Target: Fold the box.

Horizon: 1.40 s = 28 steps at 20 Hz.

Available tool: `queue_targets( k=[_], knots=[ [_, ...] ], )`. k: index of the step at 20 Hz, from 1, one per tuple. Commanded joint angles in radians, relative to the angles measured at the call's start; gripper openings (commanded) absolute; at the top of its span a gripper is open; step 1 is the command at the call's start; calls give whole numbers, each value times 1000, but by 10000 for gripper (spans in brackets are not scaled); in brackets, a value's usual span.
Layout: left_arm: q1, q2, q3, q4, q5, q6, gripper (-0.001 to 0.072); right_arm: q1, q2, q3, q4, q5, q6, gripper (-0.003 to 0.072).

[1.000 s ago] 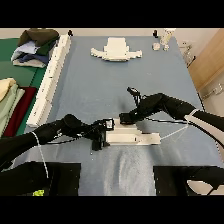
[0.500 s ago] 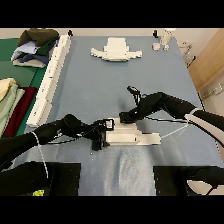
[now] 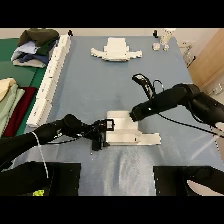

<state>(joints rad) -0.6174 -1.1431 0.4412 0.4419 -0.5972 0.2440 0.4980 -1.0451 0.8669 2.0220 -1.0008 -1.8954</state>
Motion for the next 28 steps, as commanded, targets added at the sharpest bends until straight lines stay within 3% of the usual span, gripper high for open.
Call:
queue_targets(
  k=[1, 2, 4, 5, 7, 8, 10, 17, 18, 19, 20, 22, 23, 28],
  knots=[
    [0, -1, 0, -1, 1, -1, 421, 3, 146, -92, -26, -168, -255, 5],
    [0, -1, 0, -1, 0, -1, 421, 3, 178, -125, -41, -203, -296, 20],
    [0, -1, 0, 0, 1, -1, 421, 3, 222, -188, -111, -231, -335, 404],
    [0, -1, 0, 0, 1, -1, 421, 3, 227, -216, -142, -227, -365, 523],
    [0, -1, 0, -1, 0, -1, 421, 3, 215, -260, -189, -178, -452, 601],
    [0, -1, 0, -1, 1, -1, 421, 2, 204, -276, -200, -134, -508, 602],
    [0, -1, 0, -1, 1, -1, 421, 3, 181, -301, -201, -29, -642, 715],
    [0, -1, 0, -1, 1, -1, 422, 3, 79, -302, -82, 70, -896, 704],
    [0, -1, 0, 0, 1, -1, 421, 3, 80, -302, -77, 68, -900, 643],
    [0, -1, 0, 0, 1, -1, 421, 3, 80, -302, -76, 63, -900, 634],
    [0, 0, 0, 0, 1, -1, 421, 3, 80, -303, -71, 56, -900, 592],
    [0, -1, 0, -1, 1, -1, 421, 3, 80, -306, -46, 51, -900, 331],
    [0, -1, 0, 0, 1, -1, 422, 3, 80, -306, -31, 50, -899, 235],
    [0, -1, 0, 0, 1, -1, 421, 14, 80, -306, 29, 62, -899, 49]
  ],
)
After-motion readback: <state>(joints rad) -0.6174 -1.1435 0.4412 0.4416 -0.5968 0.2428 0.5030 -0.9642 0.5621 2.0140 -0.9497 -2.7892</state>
